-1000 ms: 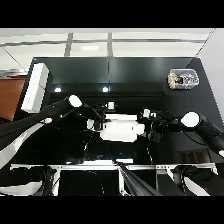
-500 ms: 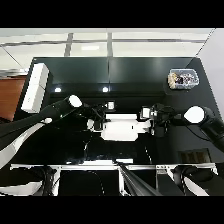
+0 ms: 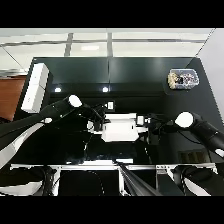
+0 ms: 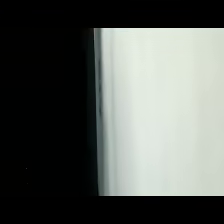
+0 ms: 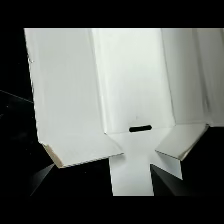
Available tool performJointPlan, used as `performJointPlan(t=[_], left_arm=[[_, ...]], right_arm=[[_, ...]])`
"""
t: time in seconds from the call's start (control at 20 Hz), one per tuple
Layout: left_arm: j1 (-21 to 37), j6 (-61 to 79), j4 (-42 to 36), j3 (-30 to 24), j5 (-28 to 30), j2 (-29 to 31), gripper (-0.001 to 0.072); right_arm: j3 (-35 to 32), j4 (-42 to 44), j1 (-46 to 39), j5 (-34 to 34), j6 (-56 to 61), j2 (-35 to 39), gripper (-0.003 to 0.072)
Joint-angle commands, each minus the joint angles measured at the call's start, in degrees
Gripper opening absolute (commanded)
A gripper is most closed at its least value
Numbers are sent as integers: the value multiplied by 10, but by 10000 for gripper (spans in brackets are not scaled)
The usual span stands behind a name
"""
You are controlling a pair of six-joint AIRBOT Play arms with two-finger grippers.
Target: Fold the box and place the chain.
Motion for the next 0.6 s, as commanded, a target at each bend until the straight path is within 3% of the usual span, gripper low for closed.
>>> performJointPlan(t=[0.0,0.15,0.35,0.55], left_arm=[[0,1,0,0,-10,0,23],[0,1,0,0,-11,0,23],[0,1,0,0,-10,0,23],[0,1,0,0,-10,0,23]], right_arm=[[-6,11,26,-22,-3,-36,702],[-6,24,28,-31,-2,-45,702],[-5,146,28,-27,1,-42,702],[9,135,22,-26,4,-23,701]])
